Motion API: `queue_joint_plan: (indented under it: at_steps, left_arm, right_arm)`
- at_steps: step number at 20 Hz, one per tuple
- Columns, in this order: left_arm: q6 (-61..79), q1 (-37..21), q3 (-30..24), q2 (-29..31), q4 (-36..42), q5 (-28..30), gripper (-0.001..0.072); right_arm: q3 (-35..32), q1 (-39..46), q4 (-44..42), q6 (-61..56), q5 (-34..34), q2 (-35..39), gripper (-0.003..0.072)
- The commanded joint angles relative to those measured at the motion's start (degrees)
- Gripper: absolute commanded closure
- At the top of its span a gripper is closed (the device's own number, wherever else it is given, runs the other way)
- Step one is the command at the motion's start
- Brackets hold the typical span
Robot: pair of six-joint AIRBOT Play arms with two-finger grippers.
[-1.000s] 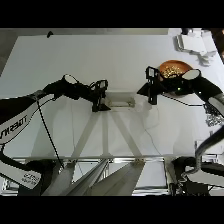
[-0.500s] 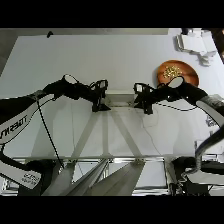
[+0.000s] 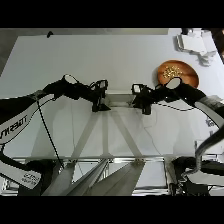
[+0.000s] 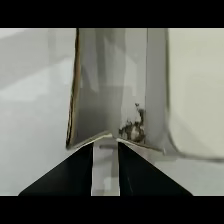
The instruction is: Fold the box and place the chain.
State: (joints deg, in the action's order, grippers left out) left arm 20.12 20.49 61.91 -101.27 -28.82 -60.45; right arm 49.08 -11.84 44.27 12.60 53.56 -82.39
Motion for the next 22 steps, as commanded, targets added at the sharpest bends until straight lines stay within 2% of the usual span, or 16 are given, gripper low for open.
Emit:
queue_joint_plan:
  at_steps: [1,4,7,8,9,10,12,16,22]
  left_arm:
    - [0.0,-0.02,0.0,0.04,0.0,0.0,0.0452]
    - [0.0,-0.04,0.0,0.04,0.0,0.02,0.0452]
    - [-0.02,-0.04,0.0,0.04,0.0,0.0,0.0452]
    - [-0.02,-0.04,0.0,0.04,0.0,0.0,0.0452]
    - [-0.02,-0.04,0.0,0.04,0.0,0.0,0.0452]
    - [-0.02,-0.04,0.0,0.04,0.0,0.0,0.0452]
    - [0.0,-0.02,0.0,0.04,0.0,0.0,0.0452]
    - [0.0,-0.04,0.0,0.04,0.0,0.0,0.0452]
    - [0.0,-0.04,0.0,0.04,0.0,0.0,0.0452]
  right_arm:
    - [-0.83,3.87,6.4,-5.86,-0.22,4.7,0.0528]
    - [-0.98,11.89,7.8,-13.9,1.18,9.4,0.0528]
    - [-1.11,21.2,9.66,-26.86,3.19,11.52,0.0529]
    - [-1.53,23.32,11.21,-31.74,2.84,11.52,0.0545]
    - [-2.34,24.85,13.09,-36.04,2.84,11.52,0.0676]
    - [-3.28,25.42,14.16,-39.45,2.8,11.52,0.0669]
    - [-5.79,25.42,12.48,-44.52,2.8,11.41,0.0673]
    - [-11.54,23.52,2.91,-48.85,2.91,9.66,0.0676]
    - [-12.22,14.45,-8.26,-50.31,-0.28,1.62,0.0676]
